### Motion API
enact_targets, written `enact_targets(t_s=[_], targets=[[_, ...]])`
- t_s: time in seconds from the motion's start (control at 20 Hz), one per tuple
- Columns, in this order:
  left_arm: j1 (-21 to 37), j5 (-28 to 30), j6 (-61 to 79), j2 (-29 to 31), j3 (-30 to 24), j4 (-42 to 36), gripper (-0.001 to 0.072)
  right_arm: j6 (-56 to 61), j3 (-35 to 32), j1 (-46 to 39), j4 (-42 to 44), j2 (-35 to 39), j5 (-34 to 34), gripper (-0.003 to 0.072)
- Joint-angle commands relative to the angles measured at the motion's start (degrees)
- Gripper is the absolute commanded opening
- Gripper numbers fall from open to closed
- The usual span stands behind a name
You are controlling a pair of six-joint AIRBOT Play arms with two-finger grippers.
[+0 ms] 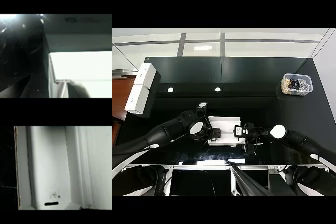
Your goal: Fold the box and place the chain.
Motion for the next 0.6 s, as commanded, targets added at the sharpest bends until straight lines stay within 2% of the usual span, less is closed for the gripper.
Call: enact_targets(t_s=[0.0,0.05,0.1,0.55], targets=[[-1.2,-3.4,-0.2,-1.9,1.7,1.3,0.0439,0.0,0.0,0.0,0.0,0.0,0.0,0.0348],[-1.7,-2.8,-0.2,-2.0,1.7,1.3,0.0337,0.0,0.0,0.0,0.0,0.0,0.0,0.0348],[-2.3,-1.8,-0.2,-2.0,1.7,1.3,0.0323,0.0,0.0,0.0,0.0,0.0,0.0,0.0348],[-2.4,0.2,-0.5,-2.4,1.8,1.2,0.029,0.0,0.0,0.0,0.0,0.0,0.0,0.0348]])
